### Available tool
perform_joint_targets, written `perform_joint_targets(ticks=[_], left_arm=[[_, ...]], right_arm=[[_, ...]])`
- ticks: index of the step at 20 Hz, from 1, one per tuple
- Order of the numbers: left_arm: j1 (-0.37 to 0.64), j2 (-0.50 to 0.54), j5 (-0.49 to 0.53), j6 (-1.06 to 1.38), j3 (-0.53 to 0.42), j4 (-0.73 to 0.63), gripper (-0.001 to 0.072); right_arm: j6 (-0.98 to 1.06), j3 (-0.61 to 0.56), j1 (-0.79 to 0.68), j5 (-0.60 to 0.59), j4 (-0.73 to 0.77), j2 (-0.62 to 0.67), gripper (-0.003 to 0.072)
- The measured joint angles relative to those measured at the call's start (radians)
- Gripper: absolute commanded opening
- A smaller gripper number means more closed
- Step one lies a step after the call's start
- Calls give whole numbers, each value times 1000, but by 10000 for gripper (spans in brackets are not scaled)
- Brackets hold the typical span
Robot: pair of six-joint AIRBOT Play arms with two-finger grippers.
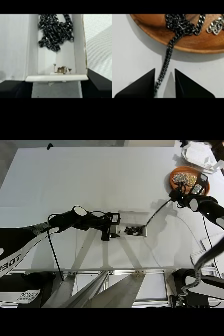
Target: Fold the box and place the chain.
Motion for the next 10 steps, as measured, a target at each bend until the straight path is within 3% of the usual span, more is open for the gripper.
perform_joint_targets(ticks=[7,10], left_arm=[[0,0,0,0,0,0,66],[0,0,0,0,0,0,66]], right_arm=[[16,58,-4,2,22,-73,216],[18,67,-4,24,26,-87,147]])
